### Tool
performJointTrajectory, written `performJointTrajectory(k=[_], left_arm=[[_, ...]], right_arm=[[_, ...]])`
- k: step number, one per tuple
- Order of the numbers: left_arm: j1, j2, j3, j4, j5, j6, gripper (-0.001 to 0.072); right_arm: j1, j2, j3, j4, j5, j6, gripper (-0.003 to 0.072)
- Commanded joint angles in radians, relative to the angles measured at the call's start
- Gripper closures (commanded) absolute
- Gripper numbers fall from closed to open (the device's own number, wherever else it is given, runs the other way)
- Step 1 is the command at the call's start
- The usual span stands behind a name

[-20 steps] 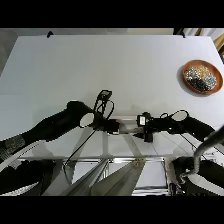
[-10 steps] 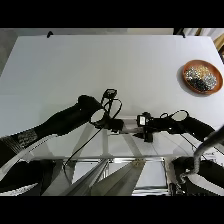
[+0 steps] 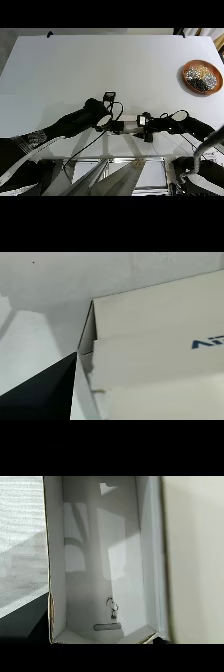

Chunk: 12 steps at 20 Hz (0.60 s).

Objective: Fold the box and place the chain.

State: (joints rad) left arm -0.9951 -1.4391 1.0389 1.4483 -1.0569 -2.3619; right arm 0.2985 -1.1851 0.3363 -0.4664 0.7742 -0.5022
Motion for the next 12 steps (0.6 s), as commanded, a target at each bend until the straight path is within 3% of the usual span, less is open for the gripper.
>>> performJointTrajectory(k=[1, 12], left_arm=[[-0.016, -0.006, 0.001, 0.009, 0.064, -0.075, 0.0197], [-0.021, 0.058, -0.029, 0.030, 0.034, -0.071, 0.0193]], right_arm=[[0.000, 0.001, 0.000, 0.000, 0.000, 0.000, 0.0346], [0.000, 0.000, 0.000, 0.000, 0.000, 0.000, 0.0346]])
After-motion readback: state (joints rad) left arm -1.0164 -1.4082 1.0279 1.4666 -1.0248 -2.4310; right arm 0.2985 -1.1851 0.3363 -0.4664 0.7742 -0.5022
